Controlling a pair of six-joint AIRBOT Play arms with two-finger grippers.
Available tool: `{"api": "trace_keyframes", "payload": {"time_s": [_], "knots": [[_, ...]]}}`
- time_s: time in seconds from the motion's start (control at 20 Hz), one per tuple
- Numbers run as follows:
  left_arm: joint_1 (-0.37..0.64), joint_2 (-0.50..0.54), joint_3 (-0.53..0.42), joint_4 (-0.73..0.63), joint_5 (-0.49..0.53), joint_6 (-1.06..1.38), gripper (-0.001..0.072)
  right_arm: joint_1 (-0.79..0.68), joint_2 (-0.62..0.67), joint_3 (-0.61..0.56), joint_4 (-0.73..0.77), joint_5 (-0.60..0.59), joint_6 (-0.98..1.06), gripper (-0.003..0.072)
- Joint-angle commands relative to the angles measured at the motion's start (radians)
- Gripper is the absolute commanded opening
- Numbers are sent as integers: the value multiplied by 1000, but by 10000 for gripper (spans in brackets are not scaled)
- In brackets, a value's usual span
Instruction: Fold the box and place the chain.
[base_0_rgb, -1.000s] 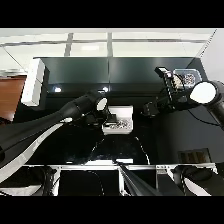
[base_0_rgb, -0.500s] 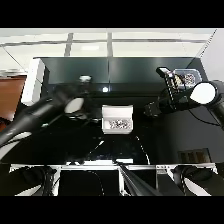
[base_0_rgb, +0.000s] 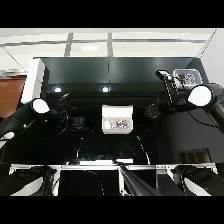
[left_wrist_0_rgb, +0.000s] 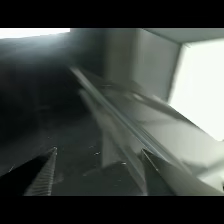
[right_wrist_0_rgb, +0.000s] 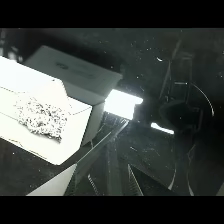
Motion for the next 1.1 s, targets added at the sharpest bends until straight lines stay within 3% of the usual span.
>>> {"api": "trace_keyframes", "payload": {"time_s": [0.0, 0.1, 0.4, 0.6, 1.05], "knots": [[64, -87, -39, -283, -11, 473, 720, 0, 0, -8, 0, -2, 1, 378], [24, -97, -31, -261, 37, 618, 720, 0, 0, -8, -1, -3, 1, 378], [-117, -97, -14, -221, 133, 1456, 717, 0, 0, -8, -1, -3, 7, 378], [-220, -97, -10, -221, 337, 1529, 716, 0, 0, -8, -1, -4, 16, 378], [-235, -145, 5, -280, 341, 1551, 715, 2, 0, -8, 0, -12, 20, 378]]}}
